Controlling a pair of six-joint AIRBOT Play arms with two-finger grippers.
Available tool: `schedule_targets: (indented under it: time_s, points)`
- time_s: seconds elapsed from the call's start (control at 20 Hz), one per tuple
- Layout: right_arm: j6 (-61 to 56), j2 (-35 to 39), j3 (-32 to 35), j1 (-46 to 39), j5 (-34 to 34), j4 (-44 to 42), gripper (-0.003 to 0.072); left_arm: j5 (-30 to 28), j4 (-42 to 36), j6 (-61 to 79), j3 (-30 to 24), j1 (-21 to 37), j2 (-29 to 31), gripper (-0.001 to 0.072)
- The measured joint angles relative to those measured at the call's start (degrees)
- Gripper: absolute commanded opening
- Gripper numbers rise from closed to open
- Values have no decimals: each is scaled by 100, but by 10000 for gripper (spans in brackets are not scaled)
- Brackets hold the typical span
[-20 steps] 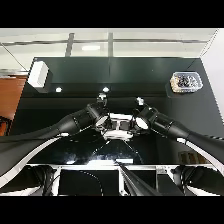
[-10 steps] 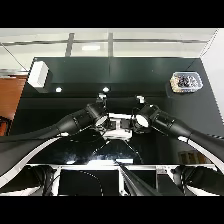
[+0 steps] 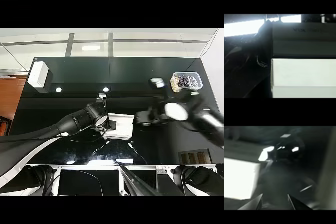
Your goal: Fold the box and place the chain.
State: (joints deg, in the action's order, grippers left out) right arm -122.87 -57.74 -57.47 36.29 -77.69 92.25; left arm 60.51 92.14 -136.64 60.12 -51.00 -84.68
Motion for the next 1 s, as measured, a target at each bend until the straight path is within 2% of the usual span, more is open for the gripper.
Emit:
schedule_targets:
  time_s: [0.15, 0.25, 0.3, 0.35, 0.45, 0.6, 0.7, 0.75, 0.8, 1.0]
  points:
    - [363, 302, 42, -822, -166, 1113, 388, 0, 0, 2, 0, 0, 0, 26]
    - [457, 289, 144, -1598, 302, 1585, 395, 0, 0, 4, 0, 0, 0, 25]
    - [448, 199, 181, -1978, 603, 1716, 683, 0, 0, 4, 0, 0, 0, 25]
    - [417, 57, 199, -2378, 944, 1790, 720, 0, 0, 4, 0, 0, 0, 25]
    - [393, -350, 109, -3082, 1545, 1703, 720, 2, -2, 7, 0, 0, 0, 26]
    - [540, -1213, -457, -3869, 2155, 1152, 720, 0, 0, 4, 0, 0, 0, 25]
    - [756, -1878, -1001, -4179, 2334, 754, 720, 0, -2, 4, 0, 0, 0, 26]
    - [859, -2225, -1300, -4275, 2424, 601, 637, 0, -2, 4, 0, 0, 0, 26]
    - [920, -2542, -1569, -4341, 2470, 487, 614, 0, -2, 4, 0, 0, 0, 25]
    - [1075, -3672, -2518, -4472, 2559, 219, 606, 0, 0, 4, 0, 0, 0, 25]
